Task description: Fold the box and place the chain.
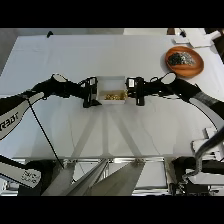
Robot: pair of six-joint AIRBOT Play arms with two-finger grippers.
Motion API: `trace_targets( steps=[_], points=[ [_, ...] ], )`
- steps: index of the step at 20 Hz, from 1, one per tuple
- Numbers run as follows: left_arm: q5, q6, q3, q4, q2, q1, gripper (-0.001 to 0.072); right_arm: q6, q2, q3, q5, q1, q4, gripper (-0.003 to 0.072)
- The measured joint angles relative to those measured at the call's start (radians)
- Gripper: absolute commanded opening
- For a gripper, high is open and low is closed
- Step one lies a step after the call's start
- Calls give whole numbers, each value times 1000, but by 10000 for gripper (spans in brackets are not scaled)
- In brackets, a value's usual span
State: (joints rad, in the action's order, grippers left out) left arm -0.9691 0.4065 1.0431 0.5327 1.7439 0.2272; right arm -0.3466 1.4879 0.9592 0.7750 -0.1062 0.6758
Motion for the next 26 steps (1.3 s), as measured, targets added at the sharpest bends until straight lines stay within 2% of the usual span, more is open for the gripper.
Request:
trace_targets(
  steps=[12,18,19,20,21,26],
  points=[
    [0,0,0,0,0,0,396,55,-106,0,48,-26,25,9],
    [0,0,0,0,0,0,396,80,-84,0,-57,-104,-11,21],
    [0,0,0,0,0,0,396,93,-74,0,-68,-117,-19,131],
    [0,0,0,0,0,0,396,105,-67,0,-79,-128,-26,283],
    [0,0,0,0,0,0,396,114,-60,0,-87,-139,-31,349],
    [0,0,0,0,0,0,396,181,-50,11,-95,-161,-39,335]
  ],
)
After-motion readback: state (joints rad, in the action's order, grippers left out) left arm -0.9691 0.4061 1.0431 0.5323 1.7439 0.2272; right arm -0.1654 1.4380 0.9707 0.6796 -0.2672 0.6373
